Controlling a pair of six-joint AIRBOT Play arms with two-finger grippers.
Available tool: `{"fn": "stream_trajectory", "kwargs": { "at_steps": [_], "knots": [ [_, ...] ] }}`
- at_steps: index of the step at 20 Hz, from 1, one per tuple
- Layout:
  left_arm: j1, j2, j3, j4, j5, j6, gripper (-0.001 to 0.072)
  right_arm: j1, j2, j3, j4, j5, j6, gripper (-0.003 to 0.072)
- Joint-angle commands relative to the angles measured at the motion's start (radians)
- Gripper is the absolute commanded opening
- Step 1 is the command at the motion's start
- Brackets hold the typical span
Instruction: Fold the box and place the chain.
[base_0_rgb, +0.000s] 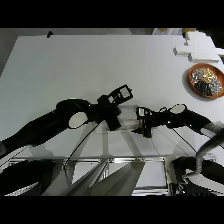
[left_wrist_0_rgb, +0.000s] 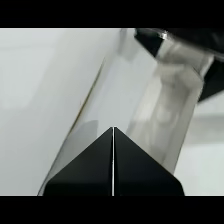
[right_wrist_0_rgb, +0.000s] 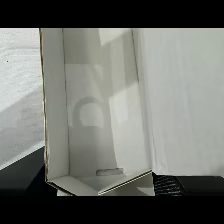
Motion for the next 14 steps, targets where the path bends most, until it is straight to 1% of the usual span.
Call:
{"fn": "stream_trajectory", "kwargs": {
  "at_steps": [1,2,4,5,7,9,10,11,12,14],
  "knots": [
    [0.001,0.055,0.001,0.139,-0.235,-0.014,0.0005,0.0,0.001,0.001,0.001,0.001,0.001,0.0399],
    [0.001,0.048,0.001,0.139,-0.261,-0.014,0.0007,0.0,0.001,0.001,0.001,0.001,0.001,0.0399],
    [0.001,0.029,-0.002,0.138,-0.279,0.014,0.0008,0.0,0.001,0.001,0.001,0.001,0.001,0.0399],
    [0.008,0.025,-0.014,0.13,-0.271,0.059,0.0007,0.0,0.001,0.001,0.001,0.0,0.001,0.0399],
    [0.022,0.027,-0.076,0.079,-0.224,0.206,0.0006,0.0,0.001,0.001,0.001,0.001,0.001,0.0399],
    [0.051,0.027,-0.166,-0.001,-0.147,0.365,0.0006,0.0,0.001,0.001,0.001,0.001,0.001,0.0399],
    [0.075,0.027,-0.211,-0.037,-0.089,0.408,0.0006,0.0,0.001,0.001,0.001,0.001,0.001,0.0399],
    [0.107,0.028,-0.241,-0.083,-0.043,0.433,0.0006,0.0,0.001,0.001,0.001,0.001,0.001,0.0399],
    [0.151,0.029,-0.265,-0.158,-0.014,0.475,0.0006,0.0,0.001,0.001,0.001,0.001,0.001,0.0399],
    [0.231,0.029,-0.291,-0.309,-0.029,0.64,0.0006,0.0,0.001,0.001,0.001,0.001,0.001,0.0399]
  ]
}}
